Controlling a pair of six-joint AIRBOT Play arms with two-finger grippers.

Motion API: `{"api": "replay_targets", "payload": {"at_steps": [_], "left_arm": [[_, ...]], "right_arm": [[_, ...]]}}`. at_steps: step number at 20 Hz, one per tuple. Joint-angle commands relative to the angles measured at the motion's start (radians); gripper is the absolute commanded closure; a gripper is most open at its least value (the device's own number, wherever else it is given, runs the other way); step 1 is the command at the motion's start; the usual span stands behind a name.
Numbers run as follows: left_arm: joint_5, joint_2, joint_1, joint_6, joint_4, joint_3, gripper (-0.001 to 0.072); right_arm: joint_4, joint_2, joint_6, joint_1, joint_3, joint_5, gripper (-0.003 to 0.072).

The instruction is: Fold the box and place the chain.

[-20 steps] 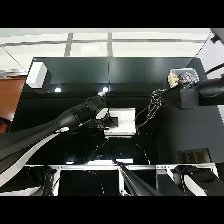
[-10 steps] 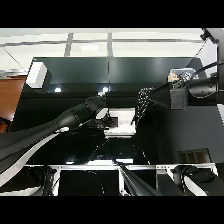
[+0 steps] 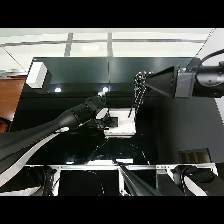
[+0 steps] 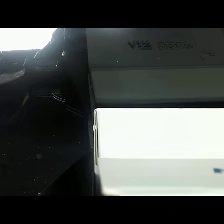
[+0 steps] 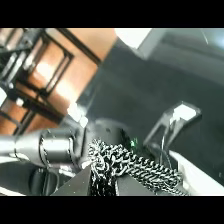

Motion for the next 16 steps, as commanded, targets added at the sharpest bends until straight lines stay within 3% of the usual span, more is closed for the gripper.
{"api": "replay_targets", "payload": {"at_steps": [1, 8, 11, 13, 16], "left_arm": [[0.001, 0.000, 0.000, 0.000, 0.000, 0.001, 0.0685], [0.001, 0.000, 0.000, 0.000, 0.000, 0.001, 0.0685], [0.001, 0.000, 0.000, 0.000, 0.000, 0.001, 0.0684], [0.001, 0.000, 0.000, 0.000, 0.000, 0.001, 0.0685], [0.002, 0.000, 0.000, 0.000, 0.001, 0.001, 0.0684]], "right_arm": [[0.017, 0.000, -0.005, 0.001, 0.045, -0.037, 0.0678], [0.065, -0.001, -0.006, 0.001, 0.074, -0.109, 0.0678], [0.041, -0.023, -0.005, 0.001, 0.073, -0.039, 0.0677], [0.030, -0.044, -0.004, 0.002, 0.043, 0.039, 0.0676], [0.020, -0.051, -0.003, 0.016, -0.088, 0.043, 0.0675]]}}
